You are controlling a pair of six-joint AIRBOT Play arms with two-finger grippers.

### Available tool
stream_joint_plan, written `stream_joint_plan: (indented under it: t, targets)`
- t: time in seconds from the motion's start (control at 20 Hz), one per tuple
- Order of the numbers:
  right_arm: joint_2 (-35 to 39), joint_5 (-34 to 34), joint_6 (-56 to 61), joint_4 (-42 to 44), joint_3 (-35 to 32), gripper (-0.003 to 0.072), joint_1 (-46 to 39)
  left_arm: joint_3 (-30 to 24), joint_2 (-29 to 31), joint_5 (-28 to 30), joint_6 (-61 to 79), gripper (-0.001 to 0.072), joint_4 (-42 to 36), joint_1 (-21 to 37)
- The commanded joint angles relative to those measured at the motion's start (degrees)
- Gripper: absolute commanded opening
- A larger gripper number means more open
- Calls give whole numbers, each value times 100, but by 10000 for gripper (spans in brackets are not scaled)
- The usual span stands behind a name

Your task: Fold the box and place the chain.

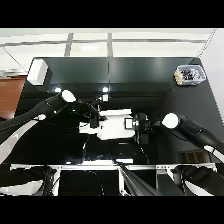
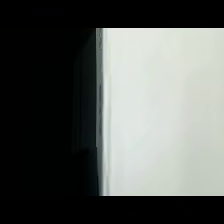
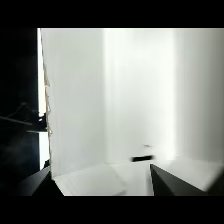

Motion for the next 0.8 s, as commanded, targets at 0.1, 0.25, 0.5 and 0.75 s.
stream_joint_plan:
  t: [0.1, 0.25, 0.5, 0.75]
  targets:
    - [61, -184, 39, 446, 455, 674, -466, 0, -4, -4, 2, 26, 0, -4]
    - [-109, -173, 35, 673, 452, 674, -651, 0, -4, -7, 2, 27, 2, -4]
    - [-535, 286, -1222, 1937, 452, 674, -745, 0, -4, -4, 2, 26, 2, -2]
    - [-914, 553, -1681, 1956, 450, 674, -743, 0, -4, -4, 2, 26, 4, -2]
